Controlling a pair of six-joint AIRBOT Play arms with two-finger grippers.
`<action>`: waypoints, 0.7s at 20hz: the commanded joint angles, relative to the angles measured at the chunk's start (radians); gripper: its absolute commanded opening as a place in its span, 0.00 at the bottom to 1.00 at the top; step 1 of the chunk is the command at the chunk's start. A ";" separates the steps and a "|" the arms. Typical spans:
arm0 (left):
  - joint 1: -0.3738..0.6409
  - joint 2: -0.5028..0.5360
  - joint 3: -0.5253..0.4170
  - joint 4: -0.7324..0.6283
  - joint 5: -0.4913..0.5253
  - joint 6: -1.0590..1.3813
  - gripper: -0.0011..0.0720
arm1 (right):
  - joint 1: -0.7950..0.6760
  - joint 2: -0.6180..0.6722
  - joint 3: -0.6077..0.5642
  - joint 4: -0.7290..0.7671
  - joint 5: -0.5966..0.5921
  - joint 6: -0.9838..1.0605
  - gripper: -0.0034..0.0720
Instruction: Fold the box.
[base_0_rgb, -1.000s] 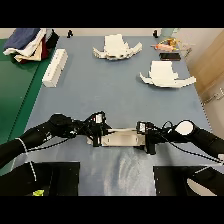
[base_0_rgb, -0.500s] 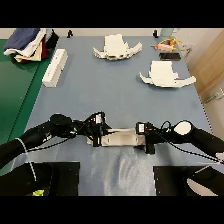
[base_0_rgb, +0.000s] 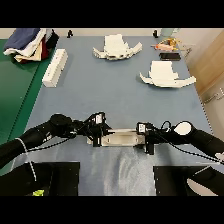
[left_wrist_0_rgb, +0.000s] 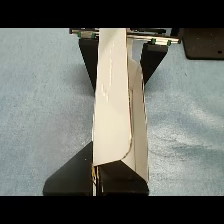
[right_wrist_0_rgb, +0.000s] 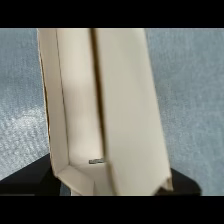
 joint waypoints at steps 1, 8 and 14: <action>0.000 0.000 0.000 0.000 0.001 0.000 0.03 | 0.001 -0.001 0.001 0.002 -0.002 0.002 0.72; 0.000 0.000 0.000 0.000 0.001 0.000 0.04 | 0.001 0.001 0.002 0.003 0.000 0.003 0.73; 0.000 0.000 0.001 -0.006 0.006 0.002 0.03 | 0.001 0.001 0.002 0.002 -0.001 0.003 0.73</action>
